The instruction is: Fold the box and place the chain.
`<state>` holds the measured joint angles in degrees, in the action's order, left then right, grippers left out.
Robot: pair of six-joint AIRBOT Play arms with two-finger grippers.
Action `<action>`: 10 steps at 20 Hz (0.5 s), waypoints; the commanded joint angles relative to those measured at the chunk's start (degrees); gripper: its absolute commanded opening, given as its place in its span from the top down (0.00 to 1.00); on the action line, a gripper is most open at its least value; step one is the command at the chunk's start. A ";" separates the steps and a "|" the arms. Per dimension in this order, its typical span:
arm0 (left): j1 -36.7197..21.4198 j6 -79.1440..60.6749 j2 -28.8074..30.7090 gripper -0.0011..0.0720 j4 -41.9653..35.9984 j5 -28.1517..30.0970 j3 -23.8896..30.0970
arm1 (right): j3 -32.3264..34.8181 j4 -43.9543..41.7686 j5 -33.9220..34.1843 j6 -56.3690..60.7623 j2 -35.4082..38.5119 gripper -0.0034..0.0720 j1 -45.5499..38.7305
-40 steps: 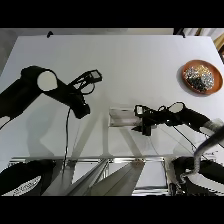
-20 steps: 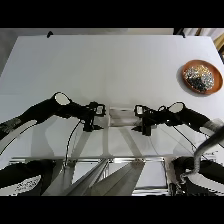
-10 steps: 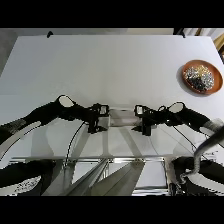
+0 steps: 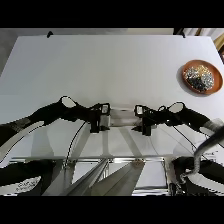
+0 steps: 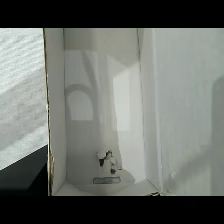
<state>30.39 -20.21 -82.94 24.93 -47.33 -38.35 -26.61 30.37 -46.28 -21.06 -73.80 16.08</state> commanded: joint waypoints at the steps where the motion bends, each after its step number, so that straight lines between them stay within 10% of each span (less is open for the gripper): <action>1: 0.44 -0.46 -0.83 0.02 -1.60 0.85 0.04 | 0.00 -0.02 -0.02 0.02 0.00 0.35 0.04; 10: 2.19 -4.04 -2.99 0.03 -5.92 1.25 0.04 | 0.00 -0.02 -0.02 0.02 0.00 0.35 0.04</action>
